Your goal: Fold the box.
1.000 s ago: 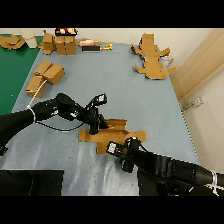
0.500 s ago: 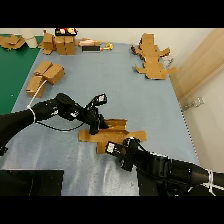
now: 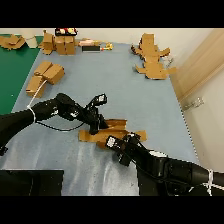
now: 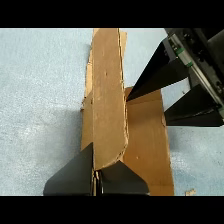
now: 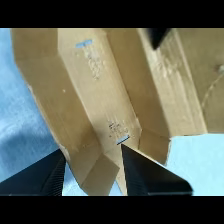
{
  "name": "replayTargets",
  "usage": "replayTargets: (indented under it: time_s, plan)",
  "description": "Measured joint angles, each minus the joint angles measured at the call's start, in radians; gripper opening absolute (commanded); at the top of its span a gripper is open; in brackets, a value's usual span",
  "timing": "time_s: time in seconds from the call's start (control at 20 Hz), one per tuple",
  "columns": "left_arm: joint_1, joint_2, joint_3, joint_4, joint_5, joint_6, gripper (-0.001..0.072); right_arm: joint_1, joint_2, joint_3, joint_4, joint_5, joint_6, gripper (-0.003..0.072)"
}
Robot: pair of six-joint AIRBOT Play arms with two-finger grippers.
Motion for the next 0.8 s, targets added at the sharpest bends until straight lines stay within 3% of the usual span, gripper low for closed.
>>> replayTargets:
  time_s: [0.3, 0.35, 0.4, 0.6, 0.8]
  plan:
    - [0.0, 0.0, 0.0, 0.0, 0.0, 0.0, 0.0013, 0.0, 0.007, 0.007, 0.003, 0.003, 0.017, 0.0503]
    - [0.0, 0.0, 0.0, 0.0, 0.0, 0.0, 0.0013, 0.0, 0.01, 0.007, 0.0, 0.003, 0.018, 0.0662]
    - [0.0, 0.0, 0.0, 0.0, 0.0, 0.0, 0.0013, 0.0, 0.015, 0.007, 0.0, 0.002, 0.017, 0.0711]
    - [0.0, 0.0, 0.0, 0.0, 0.0, 0.0, 0.0013, -0.033, 0.053, 0.007, 0.027, -0.002, -0.054, 0.0711]
    - [0.0, 0.0, 0.0, 0.0, 0.0, 0.0, 0.0013, -0.156, 0.072, 0.007, 0.185, 0.033, -0.313, 0.0711]
